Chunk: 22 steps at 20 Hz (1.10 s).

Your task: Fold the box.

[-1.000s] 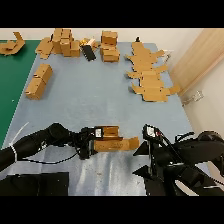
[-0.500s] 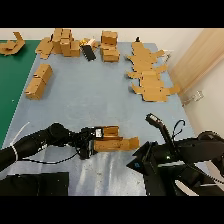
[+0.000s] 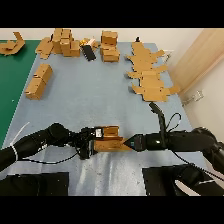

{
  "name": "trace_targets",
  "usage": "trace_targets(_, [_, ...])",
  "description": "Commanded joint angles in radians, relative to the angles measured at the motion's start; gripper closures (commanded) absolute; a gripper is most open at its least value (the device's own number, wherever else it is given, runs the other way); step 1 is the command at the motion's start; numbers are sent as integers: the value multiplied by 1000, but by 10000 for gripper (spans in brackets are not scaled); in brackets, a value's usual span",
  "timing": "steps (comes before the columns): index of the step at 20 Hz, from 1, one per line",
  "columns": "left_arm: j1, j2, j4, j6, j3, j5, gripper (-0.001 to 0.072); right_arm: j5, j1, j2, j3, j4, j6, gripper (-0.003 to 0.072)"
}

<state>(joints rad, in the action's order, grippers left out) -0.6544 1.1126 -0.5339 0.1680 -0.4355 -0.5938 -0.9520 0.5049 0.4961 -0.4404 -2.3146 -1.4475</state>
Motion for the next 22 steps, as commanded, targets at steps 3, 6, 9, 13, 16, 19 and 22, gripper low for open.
trace_targets(3, [-1,-1,0,0,0,0,192,93,0,317,-104,-50,-195,685])
trace_targets(6, [-1,-1,0,0,0,0,192,114,-18,518,-225,-46,-324,685])
trace_targets(9, [-1,-1,0,0,0,-1,192,116,-44,681,-306,-42,-418,685])
trace_targets(13, [0,-1,0,0,0,0,192,117,-44,821,-317,-38,-474,685])
trace_targets(16, [-1,-1,0,0,0,0,192,102,-37,872,-316,-38,-481,685])
trace_targets(19, [-1,-1,0,0,0,0,192,104,-29,878,-316,-35,-483,685])
trace_targets(22, [0,-1,0,0,0,0,192,102,-29,878,-316,-35,-483,685])
